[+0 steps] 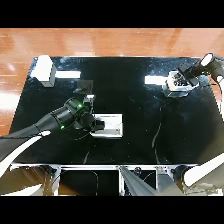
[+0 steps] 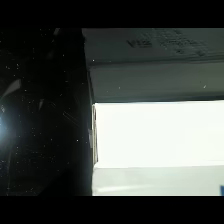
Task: Fold the box and place the chain.
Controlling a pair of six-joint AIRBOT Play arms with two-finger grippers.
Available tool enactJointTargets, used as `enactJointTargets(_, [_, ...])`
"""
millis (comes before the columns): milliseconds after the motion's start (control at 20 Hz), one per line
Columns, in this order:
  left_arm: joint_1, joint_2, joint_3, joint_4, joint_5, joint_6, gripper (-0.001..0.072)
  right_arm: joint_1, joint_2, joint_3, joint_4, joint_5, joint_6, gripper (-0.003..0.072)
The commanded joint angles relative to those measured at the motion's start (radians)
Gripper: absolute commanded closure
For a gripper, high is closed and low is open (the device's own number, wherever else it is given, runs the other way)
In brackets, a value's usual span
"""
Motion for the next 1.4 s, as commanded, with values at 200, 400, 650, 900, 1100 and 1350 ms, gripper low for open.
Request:
enactJointTargets(200, [0.000, 0.000, 0.001, 0.000, 0.000, 0.000, 0.0690, 0.000, 0.005, 0.001, 0.029, -0.002, -0.054, 0.0613])
enactJointTargets(400, [0.000, 0.000, 0.001, 0.000, 0.001, 0.000, 0.0690, 0.000, 0.048, 0.002, 0.028, 0.035, -0.108, 0.0614])
enactJointTargets(650, [0.000, 0.000, 0.001, -0.006, 0.004, 0.000, 0.0689, 0.000, 0.159, 0.048, 0.028, 0.082, -0.191, 0.0652])
enactJointTargets(900, [0.000, 0.000, 0.001, -0.006, 0.003, 0.000, 0.0690, 0.000, 0.335, 0.068, 0.029, 0.087, -0.303, 0.0653])
enactJointTargets(1100, [0.000, 0.000, 0.001, -0.005, 0.004, 0.000, 0.0690, 0.000, 0.488, 0.102, 0.060, 0.109, -0.396, 0.0653])
enactJointTargets(1350, [0.000, 0.000, 0.001, -0.007, 0.004, 0.000, 0.0690, 0.000, 0.715, 0.118, 0.184, 0.171, -0.545, 0.0652])
